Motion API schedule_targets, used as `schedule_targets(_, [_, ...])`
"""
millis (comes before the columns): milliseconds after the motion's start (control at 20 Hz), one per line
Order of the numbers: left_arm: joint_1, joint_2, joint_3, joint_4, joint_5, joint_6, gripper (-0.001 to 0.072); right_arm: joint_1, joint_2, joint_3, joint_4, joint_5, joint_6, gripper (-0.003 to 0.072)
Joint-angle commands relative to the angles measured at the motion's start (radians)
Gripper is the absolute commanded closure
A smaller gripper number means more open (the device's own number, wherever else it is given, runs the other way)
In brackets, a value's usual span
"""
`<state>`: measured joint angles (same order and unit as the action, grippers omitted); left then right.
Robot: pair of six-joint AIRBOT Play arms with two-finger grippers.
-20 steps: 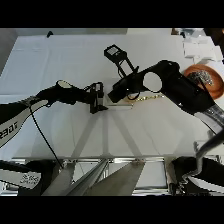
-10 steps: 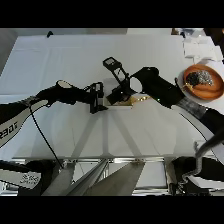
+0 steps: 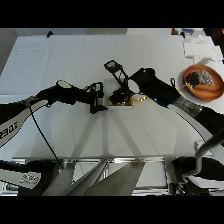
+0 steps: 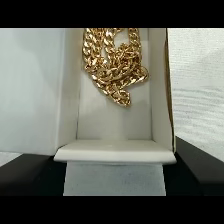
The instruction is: Fold the box and place the chain.
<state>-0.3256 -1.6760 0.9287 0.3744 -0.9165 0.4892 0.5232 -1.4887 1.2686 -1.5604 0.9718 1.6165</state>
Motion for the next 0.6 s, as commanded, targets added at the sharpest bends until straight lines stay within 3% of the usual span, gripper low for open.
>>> schedule_targets(0, [0.0, 0.001, 0.0, 0.0, 0.0, 0.0, 0.0495, -0.004, 0.093, 0.001, -0.119, 0.062, -0.034, 0.0344])
schedule_targets(150, [0.0, 0.001, 0.0, 0.0, 0.0, 0.0, 0.0495, -0.092, 0.182, 0.001, -0.178, 0.143, -0.054, 0.0331])
schedule_targets(200, [0.0, 0.001, 0.0, 0.0, 0.0, 0.0, 0.0495, -0.144, 0.2, 0.001, -0.174, 0.164, -0.051, 0.0281])
schedule_targets(350, [0.0, 0.001, 0.0, 0.0, 0.0, 0.0, 0.0495, -0.332, 0.204, 0.001, -0.124, 0.252, -0.046, 0.0261])
schedule_targets(500, [0.0, 0.001, 0.0, 0.0, 0.0, 0.0, 0.0495, -0.486, 0.177, -0.002, -0.052, 0.281, -0.047, 0.0101])
schedule_targets(550, [0.0, 0.001, 0.0, 0.0, 0.0, 0.0, 0.0495, -0.52, 0.164, -0.002, -0.017, 0.279, -0.045, 0.0099])
